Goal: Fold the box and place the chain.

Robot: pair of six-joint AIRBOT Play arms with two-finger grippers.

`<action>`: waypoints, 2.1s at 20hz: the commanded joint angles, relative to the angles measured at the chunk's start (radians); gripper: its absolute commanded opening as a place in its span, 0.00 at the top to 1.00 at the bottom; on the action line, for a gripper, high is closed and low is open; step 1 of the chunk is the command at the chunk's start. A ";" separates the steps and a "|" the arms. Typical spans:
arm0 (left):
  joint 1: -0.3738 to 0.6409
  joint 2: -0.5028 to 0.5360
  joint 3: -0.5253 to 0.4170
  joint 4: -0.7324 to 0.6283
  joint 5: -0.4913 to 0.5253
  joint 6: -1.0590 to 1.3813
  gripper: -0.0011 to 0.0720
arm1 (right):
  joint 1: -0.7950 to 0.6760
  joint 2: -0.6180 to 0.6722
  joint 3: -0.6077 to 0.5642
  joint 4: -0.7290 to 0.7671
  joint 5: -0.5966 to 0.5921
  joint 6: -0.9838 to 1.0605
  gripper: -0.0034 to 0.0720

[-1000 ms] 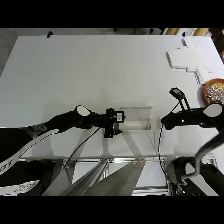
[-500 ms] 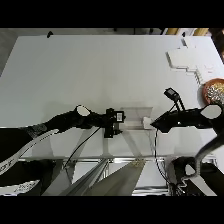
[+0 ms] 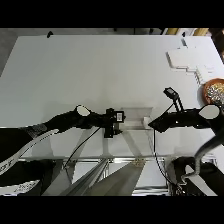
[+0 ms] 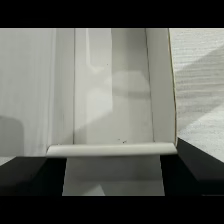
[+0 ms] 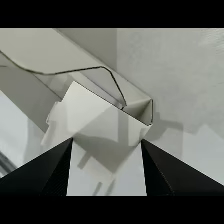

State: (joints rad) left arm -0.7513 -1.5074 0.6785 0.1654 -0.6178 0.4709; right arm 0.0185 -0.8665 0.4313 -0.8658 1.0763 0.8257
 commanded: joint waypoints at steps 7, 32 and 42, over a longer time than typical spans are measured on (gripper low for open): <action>0.000 0.000 0.000 0.000 0.000 0.000 0.56 | 0.266 -0.026 0.042 -0.245 -0.160 0.466 0.33; 0.000 0.000 0.000 0.000 0.000 0.000 0.56 | 0.544 -0.267 0.180 -0.577 -0.151 1.085 0.63; 0.000 0.000 0.000 0.000 0.000 0.000 0.56 | 0.594 -0.302 0.180 -0.629 -0.140 1.078 0.93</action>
State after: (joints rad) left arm -0.7513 -1.5074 0.6785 0.1642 -0.6209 0.4660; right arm 0.5896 -1.1603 0.6117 -1.4796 0.9401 1.9156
